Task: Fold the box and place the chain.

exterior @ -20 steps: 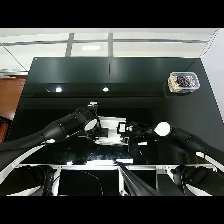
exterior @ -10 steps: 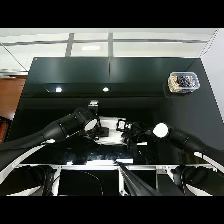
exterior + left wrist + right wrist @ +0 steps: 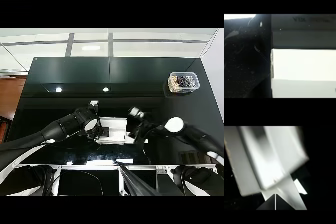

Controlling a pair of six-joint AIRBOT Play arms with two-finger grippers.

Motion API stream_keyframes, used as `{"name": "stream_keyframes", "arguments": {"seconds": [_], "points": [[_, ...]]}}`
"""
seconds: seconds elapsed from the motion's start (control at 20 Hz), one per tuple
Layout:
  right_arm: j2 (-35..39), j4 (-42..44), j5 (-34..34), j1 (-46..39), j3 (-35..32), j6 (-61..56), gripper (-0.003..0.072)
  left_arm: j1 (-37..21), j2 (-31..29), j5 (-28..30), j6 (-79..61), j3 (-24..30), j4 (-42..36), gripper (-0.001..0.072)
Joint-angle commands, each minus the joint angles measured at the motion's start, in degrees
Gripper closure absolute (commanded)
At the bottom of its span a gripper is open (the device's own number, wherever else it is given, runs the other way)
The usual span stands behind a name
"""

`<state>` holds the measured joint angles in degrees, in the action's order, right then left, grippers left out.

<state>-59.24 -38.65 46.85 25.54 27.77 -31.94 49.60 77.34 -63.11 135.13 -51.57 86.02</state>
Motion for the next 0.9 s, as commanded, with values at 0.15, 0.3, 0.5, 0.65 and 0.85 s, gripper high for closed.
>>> {"name": "stream_keyframes", "arguments": {"seconds": [0.15, 0.3, 0.5, 0.65, 0.85], "points": [[4.37, -5.44, 15.13, -27.82, -1.22, -31.43, 0.0675, -0.04, 0.00, -0.39, -0.11, -0.04, -0.15, 0.0682], [2.38, -7.69, 13.79, -32.79, -4.09, -43.93, 0.0674, -0.04, 0.00, -0.42, -0.11, -0.04, -0.15, 0.0681], [-1.38, -4.46, 14.80, -28.33, -6.99, -45.66, 0.0674, -0.04, 0.00, -0.44, -0.11, -0.04, -0.15, 0.0681], [-4.90, 3.80, 12.11, -21.18, -7.06, -41.86, 0.0674, -0.04, 0.00, -0.42, -0.11, -0.04, -0.15, 0.0681], [-7.48, 16.61, 9.73, -14.51, -6.86, -32.54, 0.0674, -0.04, 0.00, -0.42, -0.11, -0.04, -0.15, 0.0682]]}}
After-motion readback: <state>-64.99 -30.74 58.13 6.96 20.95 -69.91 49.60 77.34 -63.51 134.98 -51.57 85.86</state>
